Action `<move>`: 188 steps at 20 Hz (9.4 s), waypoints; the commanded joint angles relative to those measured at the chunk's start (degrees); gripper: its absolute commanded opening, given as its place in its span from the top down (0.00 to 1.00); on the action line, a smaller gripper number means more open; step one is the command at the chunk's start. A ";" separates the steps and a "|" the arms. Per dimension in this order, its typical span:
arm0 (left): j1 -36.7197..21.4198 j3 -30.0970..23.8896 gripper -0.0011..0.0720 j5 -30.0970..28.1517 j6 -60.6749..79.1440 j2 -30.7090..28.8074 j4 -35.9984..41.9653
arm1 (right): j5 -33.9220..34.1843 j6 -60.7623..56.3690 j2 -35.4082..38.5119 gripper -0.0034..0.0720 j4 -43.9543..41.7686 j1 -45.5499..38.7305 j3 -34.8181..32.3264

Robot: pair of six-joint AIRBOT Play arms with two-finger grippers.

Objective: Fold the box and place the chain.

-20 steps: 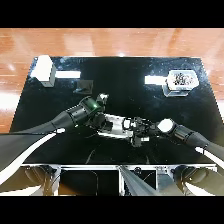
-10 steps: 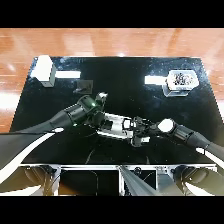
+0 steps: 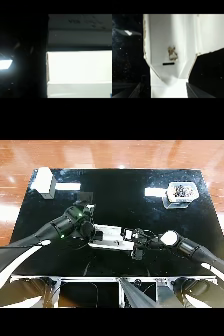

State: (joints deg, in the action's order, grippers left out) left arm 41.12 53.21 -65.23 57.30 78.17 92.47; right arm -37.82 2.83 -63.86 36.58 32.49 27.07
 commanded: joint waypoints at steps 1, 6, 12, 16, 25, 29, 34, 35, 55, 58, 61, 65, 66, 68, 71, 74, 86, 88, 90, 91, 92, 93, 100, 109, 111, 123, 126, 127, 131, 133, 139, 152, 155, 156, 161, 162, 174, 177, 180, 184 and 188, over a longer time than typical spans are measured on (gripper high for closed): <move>-0.31 -1.99 0.96 2.58 -0.28 -0.28 2.36 | 0.11 -0.94 0.20 0.01 0.52 0.02 0.07; -0.31 -1.99 0.96 2.73 -0.31 -0.28 2.34 | 2.29 -0.90 -0.26 0.01 0.50 0.02 1.53; -0.31 -1.97 0.96 2.71 -0.31 -0.28 2.40 | 2.12 -0.46 -3.21 0.01 0.50 0.15 3.67; -0.31 -1.97 0.96 2.73 -0.31 -0.28 2.56 | 2.05 0.92 -3.82 0.23 0.17 1.09 3.65; -0.28 -1.97 0.96 2.73 -0.31 -0.28 2.80 | 4.00 1.22 -4.66 0.77 -7.39 2.64 3.67; -0.28 -1.97 0.96 2.73 -0.31 -0.28 2.97 | 4.02 1.25 -5.57 0.77 -9.97 2.64 3.67; -0.04 -1.97 0.96 2.49 -0.31 -0.28 3.19 | 7.28 1.27 -6.45 0.77 -11.47 5.73 3.67; 0.11 -1.97 0.96 2.62 -0.31 -0.28 3.23 | 8.22 1.25 -6.62 0.76 -11.52 6.36 3.67; 0.39 -1.97 0.96 2.71 -0.31 -0.28 3.85 | 5.84 -3.02 -5.68 0.91 -12.57 3.58 3.67; 0.39 -1.97 0.96 2.67 -0.31 -0.28 3.85 | 5.25 -3.56 -2.89 0.91 -12.57 1.29 3.67; 0.39 -1.95 0.96 2.69 -0.31 -0.28 3.87 | 2.12 -5.35 1.27 0.91 -12.52 -1.70 3.67; 0.39 -1.92 0.96 2.69 -0.31 -0.28 3.85 | -6.38 -21.27 4.61 0.91 -12.35 -8.94 3.67; 0.39 -1.92 0.96 2.73 -0.31 -0.28 3.85 | -9.70 -27.52 4.61 0.91 -12.37 -11.26 3.67; 0.39 -1.92 0.96 2.82 -0.31 -0.28 3.82 | -18.56 -33.55 4.61 0.91 -12.37 -16.15 3.67; 0.39 -1.92 0.96 3.17 -0.31 -0.28 3.78 | -26.47 -44.09 4.66 0.90 -12.26 -22.32 3.67; 0.42 -1.92 0.96 3.15 -0.46 -0.28 2.80 | -29.73 -60.87 4.66 0.90 -4.94 -31.58 3.67; 0.39 -1.90 0.96 2.69 -2.25 -0.28 2.67 | -20.39 -82.42 1.18 0.90 17.64 -28.15 -1.18; 0.39 -1.90 0.96 2.69 -2.25 -0.28 2.73 | -16.35 -81.29 -1.20 0.90 12.55 -23.39 -1.18; 0.39 -1.90 0.96 2.64 -2.25 -0.28 2.75 | -12.76 -79.08 -2.84 0.90 9.11 -19.17 -1.18; 0.42 -1.90 0.96 2.47 -2.25 -0.28 2.75 | -11.43 -78.44 -2.84 0.90 7.93 -17.57 -1.09; 0.42 -1.90 0.96 2.40 -2.23 -0.28 2.78 | -11.41 -77.29 -2.84 0.89 6.56 -16.61 -0.61; 0.42 -1.90 0.96 2.43 -2.23 -0.28 2.78 | -11.41 -76.61 -2.84 0.70 5.33 -15.78 0.11; 0.42 -1.90 0.96 2.47 -2.23 -0.28 2.97 | -15.43 -68.52 -2.84 0.29 -5.25 -14.84 2.69; 0.42 -1.90 0.96 2.47 -2.23 -0.28 2.99 | -21.18 -65.57 -2.84 0.13 -11.65 -14.58 4.44; 0.42 -1.90 0.96 2.43 -2.21 -0.28 2.97 | -19.93 -67.10 -2.84 0.13 -11.28 -12.46 5.66; 0.42 -1.90 0.96 2.47 -2.16 -0.28 2.97 | -11.50 -101.33 -4.68 0.13 20.52 5.35 19.41; 0.42 -1.90 0.96 2.47 -2.16 -0.28 2.95 | -11.72 -107.91 -5.92 0.13 28.50 8.44 20.94; 0.42 -1.90 0.96 2.47 -2.16 -0.28 2.95 | -11.74 -110.55 -6.56 0.13 30.75 9.42 21.29; 0.42 -1.90 0.96 2.47 -2.16 -0.28 2.95 | -12.28 -120.13 -9.66 0.13 40.57 13.62 23.54; 0.42 -1.90 0.96 2.45 -2.16 -0.28 2.95 | -13.53 -124.58 -11.30 0.13 45.97 15.19 25.14; 0.42 -1.90 0.96 2.45 -2.19 -0.28 2.93 | -18.60 -129.50 -15.87 0.24 51.98 18.03 31.36; 0.42 -1.90 0.96 2.58 -2.16 -0.28 2.54 | -23.19 -132.47 -18.27 0.45 54.29 18.25 31.63; 0.42 -1.90 0.96 2.60 -2.16 -0.28 2.54 | -23.28 -133.20 -18.82 0.49 54.55 18.34 32.09; 0.42 -1.90 0.96 2.60 -2.16 -0.28 2.54 | -23.26 -133.20 -18.99 0.49 54.58 18.32 32.59; 0.42 -1.90 0.96 2.47 -2.16 -0.28 2.56 | -24.92 -133.09 -22.21 0.49 54.93 18.34 36.79; 0.42 -1.90 0.96 2.49 -2.16 -0.28 2.54 | -25.75 -132.85 -22.93 0.49 54.93 18.34 37.44; 0.42 -1.90 0.96 2.49 -2.16 -0.28 2.58 | -26.45 -131.40 -23.65 0.69 54.49 18.34 37.55; 0.42 -1.90 0.96 2.49 -2.16 -0.28 2.56 | -26.36 -131.16 -23.85 0.69 54.49 18.32 37.55; 0.42 -1.90 0.96 2.51 -2.16 -0.28 2.56 | -26.01 -131.16 -24.06 0.69 54.51 18.32 37.55; 0.42 -1.90 0.96 2.51 -2.16 -0.28 2.58 | -25.94 -131.16 -24.68 0.69 54.49 18.32 37.55; 0.42 -1.90 0.96 2.56 -2.16 -0.28 2.58 | -24.76 -131.19 -24.85 0.69 54.38 18.32 37.55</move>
State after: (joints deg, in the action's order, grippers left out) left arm 41.58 51.27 -62.70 55.11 77.89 95.02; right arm -63.53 -128.33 -88.51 91.07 50.81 64.58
